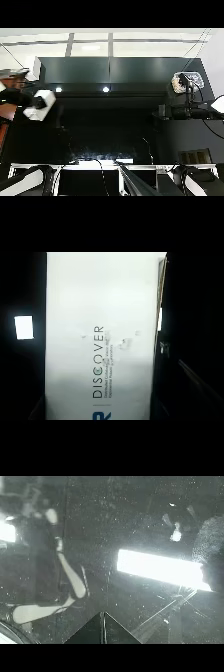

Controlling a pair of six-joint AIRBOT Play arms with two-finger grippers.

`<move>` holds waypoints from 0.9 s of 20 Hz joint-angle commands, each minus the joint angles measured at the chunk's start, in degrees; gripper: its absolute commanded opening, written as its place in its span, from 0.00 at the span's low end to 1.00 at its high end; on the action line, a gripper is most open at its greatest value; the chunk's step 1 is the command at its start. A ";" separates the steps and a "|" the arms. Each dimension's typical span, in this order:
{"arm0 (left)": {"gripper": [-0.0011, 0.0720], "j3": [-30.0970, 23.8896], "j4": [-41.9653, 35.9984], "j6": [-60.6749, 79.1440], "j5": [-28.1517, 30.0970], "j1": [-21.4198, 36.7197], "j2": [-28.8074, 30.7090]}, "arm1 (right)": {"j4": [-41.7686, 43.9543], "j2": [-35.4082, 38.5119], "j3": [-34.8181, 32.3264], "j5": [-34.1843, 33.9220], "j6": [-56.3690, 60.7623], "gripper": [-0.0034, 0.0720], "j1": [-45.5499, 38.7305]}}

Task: Fold the box and place the chain.

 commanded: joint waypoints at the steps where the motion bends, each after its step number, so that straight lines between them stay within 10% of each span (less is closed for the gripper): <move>1: 0.06 1.27 0.24 -6.75 7.02 9.27 -3.28 | 0.02 0.04 0.04 -0.44 0.00 0.07 0.02; 9: 0.06 17.22 -2.60 2.21 8.61 7.87 -18.78 | -0.02 0.04 0.04 -1.62 0.00 0.07 0.02; 18: 0.06 18.21 -2.97 11.69 18.51 5.42 -22.25 | -0.02 0.04 0.04 -2.71 0.04 0.07 0.02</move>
